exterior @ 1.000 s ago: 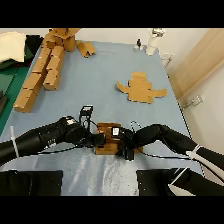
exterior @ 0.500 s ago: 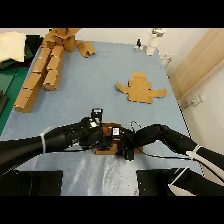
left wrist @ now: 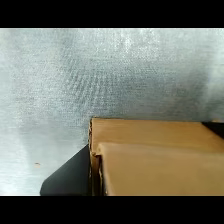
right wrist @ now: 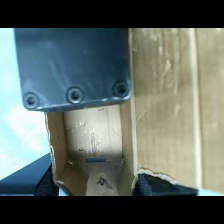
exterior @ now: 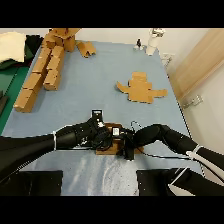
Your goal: Fold the box.
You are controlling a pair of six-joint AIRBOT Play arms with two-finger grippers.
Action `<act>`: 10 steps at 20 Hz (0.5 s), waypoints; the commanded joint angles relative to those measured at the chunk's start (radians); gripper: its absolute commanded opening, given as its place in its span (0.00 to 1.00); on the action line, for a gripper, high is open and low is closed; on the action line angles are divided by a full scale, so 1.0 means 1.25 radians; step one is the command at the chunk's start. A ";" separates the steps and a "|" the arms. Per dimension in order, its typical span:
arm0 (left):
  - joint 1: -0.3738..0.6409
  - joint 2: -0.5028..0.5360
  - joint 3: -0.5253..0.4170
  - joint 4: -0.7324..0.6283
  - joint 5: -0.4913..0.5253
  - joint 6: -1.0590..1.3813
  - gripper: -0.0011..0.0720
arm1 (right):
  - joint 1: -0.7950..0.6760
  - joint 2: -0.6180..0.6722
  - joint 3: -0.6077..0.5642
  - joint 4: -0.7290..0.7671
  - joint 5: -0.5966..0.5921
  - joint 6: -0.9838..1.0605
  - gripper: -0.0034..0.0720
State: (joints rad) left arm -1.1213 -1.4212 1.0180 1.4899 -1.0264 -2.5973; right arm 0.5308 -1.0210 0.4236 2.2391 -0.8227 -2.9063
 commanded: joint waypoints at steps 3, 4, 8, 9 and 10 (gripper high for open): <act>-0.001 -0.003 0.002 -0.022 0.037 -0.008 0.03 | 0.001 0.000 0.001 0.001 0.002 0.000 0.73; -0.001 -0.003 0.002 -0.025 0.037 -0.007 0.04 | 0.001 0.000 0.001 0.001 0.002 0.000 0.73; -0.001 0.018 0.002 -0.031 0.012 0.006 0.87 | 0.001 0.000 0.001 0.001 0.001 0.000 0.73; -0.001 0.029 0.002 -0.031 -0.003 0.023 0.87 | 0.001 0.000 0.001 0.001 0.002 0.000 0.73; -0.001 0.045 0.002 -0.031 -0.023 0.039 0.87 | 0.001 0.000 0.001 0.001 0.002 0.000 0.73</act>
State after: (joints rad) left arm -1.1225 -1.3949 1.0214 1.4464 -0.9951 -2.5889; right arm 0.5308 -1.0206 0.4236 2.2398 -0.8219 -2.9055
